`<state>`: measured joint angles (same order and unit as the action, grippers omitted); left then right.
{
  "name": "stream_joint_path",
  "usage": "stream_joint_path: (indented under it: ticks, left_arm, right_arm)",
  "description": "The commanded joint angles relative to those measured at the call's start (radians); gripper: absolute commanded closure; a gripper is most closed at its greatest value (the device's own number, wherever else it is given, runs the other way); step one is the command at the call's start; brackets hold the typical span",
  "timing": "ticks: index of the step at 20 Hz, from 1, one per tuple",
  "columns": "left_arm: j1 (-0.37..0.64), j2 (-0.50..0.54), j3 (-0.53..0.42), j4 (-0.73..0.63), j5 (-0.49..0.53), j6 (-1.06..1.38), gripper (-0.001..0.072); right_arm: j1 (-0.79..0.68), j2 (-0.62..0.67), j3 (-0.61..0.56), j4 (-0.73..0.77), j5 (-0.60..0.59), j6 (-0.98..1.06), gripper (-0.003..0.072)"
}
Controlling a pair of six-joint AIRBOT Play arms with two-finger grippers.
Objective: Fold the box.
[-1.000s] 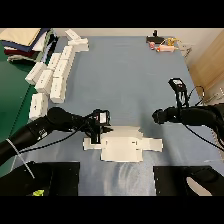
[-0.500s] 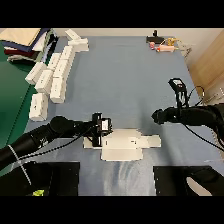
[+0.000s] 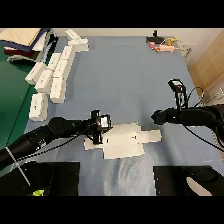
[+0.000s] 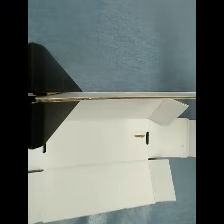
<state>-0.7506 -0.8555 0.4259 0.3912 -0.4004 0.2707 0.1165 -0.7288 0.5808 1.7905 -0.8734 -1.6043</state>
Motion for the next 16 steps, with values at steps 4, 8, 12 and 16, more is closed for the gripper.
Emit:
stream_joint_path:
  ticks: [4, 8, 12, 16]
  left_arm:
    - [-0.136, 0.018, -0.037, 0.061, 0.190, 0.000, 0.0700]
    - [-0.236, 0.018, -0.069, 0.057, 0.302, -0.005, 0.0700]
    - [-0.254, 0.018, -0.082, 0.058, 0.301, -0.069, 0.0700]
    - [-0.254, 0.018, -0.095, 0.058, 0.254, -0.087, 0.0699]
  right_arm:
    - [0.000, 0.000, -0.001, 0.006, 0.000, 0.000, 0.0303]
    - [0.000, 0.000, -0.001, 0.006, 0.000, 0.000, 0.0303]
    - [0.000, 0.000, -0.001, 0.006, 0.000, 0.000, 0.0303]
    - [0.000, 0.000, -0.001, 0.013, 0.000, 0.000, 0.0303]
